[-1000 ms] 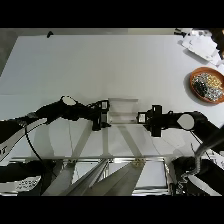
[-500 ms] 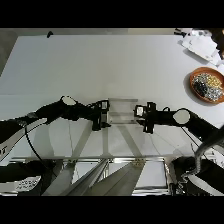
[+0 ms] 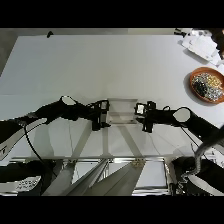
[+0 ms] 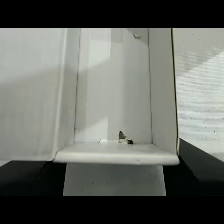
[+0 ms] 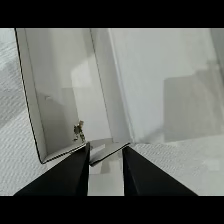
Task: Fold the box and place the chain.
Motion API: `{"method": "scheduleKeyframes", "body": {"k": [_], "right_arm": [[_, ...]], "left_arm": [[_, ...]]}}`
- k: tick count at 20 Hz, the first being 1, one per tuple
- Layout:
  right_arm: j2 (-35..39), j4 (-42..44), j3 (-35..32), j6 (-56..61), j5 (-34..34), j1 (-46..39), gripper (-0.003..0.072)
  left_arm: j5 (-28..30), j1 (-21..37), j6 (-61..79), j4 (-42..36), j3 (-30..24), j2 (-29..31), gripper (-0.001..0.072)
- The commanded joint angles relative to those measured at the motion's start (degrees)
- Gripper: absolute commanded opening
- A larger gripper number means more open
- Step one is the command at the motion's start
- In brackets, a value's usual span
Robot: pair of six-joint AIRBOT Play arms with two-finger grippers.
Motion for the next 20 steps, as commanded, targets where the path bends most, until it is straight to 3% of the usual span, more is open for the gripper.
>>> {"method": "scheduleKeyframes", "body": {"k": [1, 5, 9, 11, 12, 18, 20], "right_arm": [[-1.0, 0.5, 0.0, -1.5, 2.4, 0.0, 0.0177], [-1.0, -7.0, 0.0, -2.3, 2.0, 0.0, 0.0178], [-1.0, -7.1, 0.0, -2.3, 1.4, 0.0, 0.0187], [-1.0, -7.1, 0.0, -2.3, -0.1, 0.0, 0.0369], [-1.0, -7.1, 0.0, -2.4, -0.9, 0.0, 0.0403], [-1.0, -6.3, 0.0, -2.4, -1.0, 0.0, 0.0396], [-1.0, -6.3, 0.0, -3.1, -1.2, 0.0, 0.029]], "left_arm": [[0.1, 0.0, 0.0, -0.1, 0.0, 0.0, 0.0325], [0.1, 0.0, 0.0, -0.1, 0.0, 0.0, 0.0325], [0.1, 0.0, 0.0, -0.1, 0.0, 0.0, 0.0325], [0.1, 0.0, 0.0, -0.1, 0.0, 0.0, 0.0325], [0.1, 0.0, 0.0, -0.1, 0.0, 0.0, 0.0325], [0.1, 0.0, 0.0, -0.1, 0.0, 0.0, 0.0325], [0.1, 0.0, 0.0, -0.1, 0.0, 0.0, 0.0325]]}}
